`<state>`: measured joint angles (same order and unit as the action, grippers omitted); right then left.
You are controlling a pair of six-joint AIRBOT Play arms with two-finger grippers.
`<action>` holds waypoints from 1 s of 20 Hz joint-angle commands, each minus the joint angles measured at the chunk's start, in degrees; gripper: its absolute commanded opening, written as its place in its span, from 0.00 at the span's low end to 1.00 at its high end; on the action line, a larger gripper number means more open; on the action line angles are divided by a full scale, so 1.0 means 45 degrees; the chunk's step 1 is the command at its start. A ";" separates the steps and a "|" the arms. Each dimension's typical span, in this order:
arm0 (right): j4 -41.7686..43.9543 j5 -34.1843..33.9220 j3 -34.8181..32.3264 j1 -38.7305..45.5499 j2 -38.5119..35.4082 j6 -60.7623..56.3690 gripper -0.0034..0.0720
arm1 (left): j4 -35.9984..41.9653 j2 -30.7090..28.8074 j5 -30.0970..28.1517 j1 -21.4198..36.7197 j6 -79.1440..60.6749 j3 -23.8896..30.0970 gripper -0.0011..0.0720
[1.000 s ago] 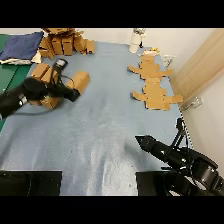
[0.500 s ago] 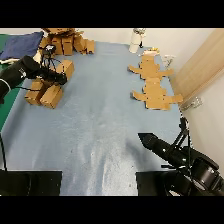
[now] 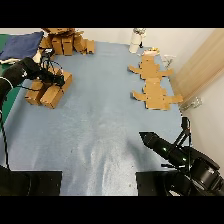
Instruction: Fold the box.
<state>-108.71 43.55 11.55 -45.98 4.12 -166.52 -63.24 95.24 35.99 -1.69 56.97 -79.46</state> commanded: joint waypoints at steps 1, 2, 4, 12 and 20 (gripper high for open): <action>-0.0039 -0.0005 0.0005 -0.0010 -0.0010 -0.0039 0.05 | -0.0053 0.0024 0.0131 0.0039 0.0019 -0.0068 0.97; -0.0034 -0.0005 0.0005 -0.0010 -0.0010 -0.0039 0.05 | -0.0049 0.0015 0.0282 0.0068 0.0019 -0.0165 0.97; -0.0034 -0.0005 0.0005 -0.0010 -0.0010 -0.0039 0.05 | -0.0053 0.0000 0.1064 0.0204 0.0019 -0.0670 0.97; 0.0000 -0.0296 0.0010 -0.0010 0.0340 0.0053 0.05 | 0.1064 -0.1535 0.4911 0.0121 0.0019 -0.2433 0.36; -0.0039 -0.4381 0.1044 -0.0005 0.4959 0.3196 0.05 | 0.2409 -0.2458 0.7664 -0.3570 0.0097 -0.0520 0.02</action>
<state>-108.86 29.80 13.39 -45.98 19.14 -159.17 -54.00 86.50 68.07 -11.49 56.62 -86.32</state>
